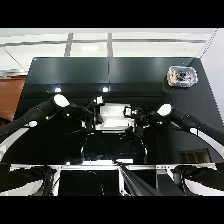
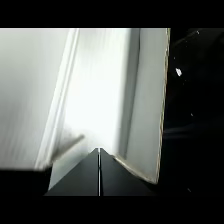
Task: Fold the box and place the chain.
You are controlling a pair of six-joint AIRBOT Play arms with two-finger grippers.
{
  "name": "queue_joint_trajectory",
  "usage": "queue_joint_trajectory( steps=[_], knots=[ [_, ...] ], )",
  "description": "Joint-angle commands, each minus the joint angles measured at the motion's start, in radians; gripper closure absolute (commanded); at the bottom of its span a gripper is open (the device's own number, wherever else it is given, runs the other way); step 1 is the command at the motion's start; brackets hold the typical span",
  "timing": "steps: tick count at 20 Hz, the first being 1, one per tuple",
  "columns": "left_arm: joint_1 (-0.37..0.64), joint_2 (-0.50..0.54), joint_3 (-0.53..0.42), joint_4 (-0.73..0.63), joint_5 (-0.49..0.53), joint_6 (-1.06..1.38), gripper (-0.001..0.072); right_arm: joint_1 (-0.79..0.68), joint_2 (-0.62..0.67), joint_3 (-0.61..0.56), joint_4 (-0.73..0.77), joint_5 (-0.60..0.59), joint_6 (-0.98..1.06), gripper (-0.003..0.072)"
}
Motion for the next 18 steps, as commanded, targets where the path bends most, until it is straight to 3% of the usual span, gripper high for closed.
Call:
queue_joint_trajectory(
  steps=[1, 6, 8, 11, 13, 18],
  knots=[
    [0.072, 0.052, 0.066, 0.195, -0.169, -0.379, 0.0688, 0.000, 0.000, 0.000, 0.000, 0.001, 0.000, 0.0505],
    [0.289, 0.197, 0.081, 0.381, -0.204, -0.874, 0.0687, 0.000, 0.000, 0.000, 0.000, 0.001, 0.000, 0.0506],
    [0.415, 0.195, 0.022, 0.313, -0.215, -1.172, 0.0685, 0.000, 0.000, 0.000, 0.000, 0.001, 0.000, 0.0505],
    [0.537, 0.131, -0.143, 0.045, -0.276, -1.107, 0.0685, 0.000, 0.000, 0.000, 0.000, 0.001, 0.000, 0.0505],
    [0.546, 0.063, -0.209, -0.102, -0.273, -1.017, 0.0687, 0.000, 0.000, 0.000, 0.000, 0.001, 0.000, 0.0506],
    [0.395, -0.071, -0.181, -0.125, -0.112, -1.012, 0.0687, 0.000, 0.000, 0.000, 0.000, 0.001, 0.000, 0.0505]
  ],
)
